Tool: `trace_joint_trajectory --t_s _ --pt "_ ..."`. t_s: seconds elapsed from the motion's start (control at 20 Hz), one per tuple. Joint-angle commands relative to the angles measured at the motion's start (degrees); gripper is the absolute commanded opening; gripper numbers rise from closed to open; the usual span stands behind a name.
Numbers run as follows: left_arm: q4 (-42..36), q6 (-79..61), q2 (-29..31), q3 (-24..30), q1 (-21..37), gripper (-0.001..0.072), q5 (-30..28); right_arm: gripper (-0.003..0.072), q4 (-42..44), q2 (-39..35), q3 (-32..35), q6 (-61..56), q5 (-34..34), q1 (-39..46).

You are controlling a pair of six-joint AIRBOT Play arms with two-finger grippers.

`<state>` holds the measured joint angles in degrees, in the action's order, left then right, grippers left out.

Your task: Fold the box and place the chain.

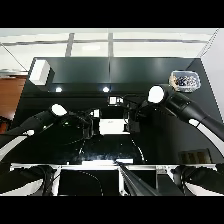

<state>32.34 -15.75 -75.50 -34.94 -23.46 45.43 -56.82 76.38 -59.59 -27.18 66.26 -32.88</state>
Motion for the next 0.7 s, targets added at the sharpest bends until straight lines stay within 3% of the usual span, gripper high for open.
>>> trace_joint_trajectory --t_s 0.0,0.65 --pt "0.02 0.0 -0.02 -0.02 -0.02 0.036 0.0 0.068 -0.44 0.76 0.0 -0.02 -0.57 -0.17" --pt "0.02 0.0 -0.02 -0.02 -0.02 0.036 0.0 0.068 -0.76 0.79 -0.02 -0.26 -5.11 -0.09"
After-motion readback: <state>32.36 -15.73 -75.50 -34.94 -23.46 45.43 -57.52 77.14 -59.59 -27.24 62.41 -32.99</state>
